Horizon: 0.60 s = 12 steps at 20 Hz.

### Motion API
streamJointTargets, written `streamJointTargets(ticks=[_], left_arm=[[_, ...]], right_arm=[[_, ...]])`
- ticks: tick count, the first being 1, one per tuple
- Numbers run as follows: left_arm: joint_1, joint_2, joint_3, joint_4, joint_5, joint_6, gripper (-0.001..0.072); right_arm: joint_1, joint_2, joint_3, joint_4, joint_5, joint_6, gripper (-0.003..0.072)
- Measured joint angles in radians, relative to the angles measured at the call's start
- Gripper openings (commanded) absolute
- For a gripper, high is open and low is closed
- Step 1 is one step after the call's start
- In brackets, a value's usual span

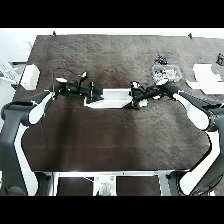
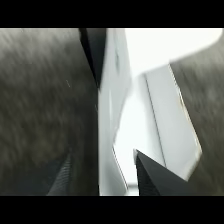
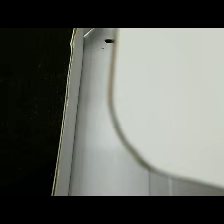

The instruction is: Fold the box and place the chain.

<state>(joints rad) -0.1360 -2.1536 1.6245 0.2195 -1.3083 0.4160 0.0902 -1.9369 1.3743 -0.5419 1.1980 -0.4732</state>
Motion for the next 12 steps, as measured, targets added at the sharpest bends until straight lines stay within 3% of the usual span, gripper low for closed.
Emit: streamJointTargets(ticks=[12], left_arm=[[0.163, 0.006, 0.001, -0.217, -0.334, 0.003, 0.0458]], right_arm=[[0.0, 0.0, 0.0, 0.0, 0.0, 0.001, 0.0587]])
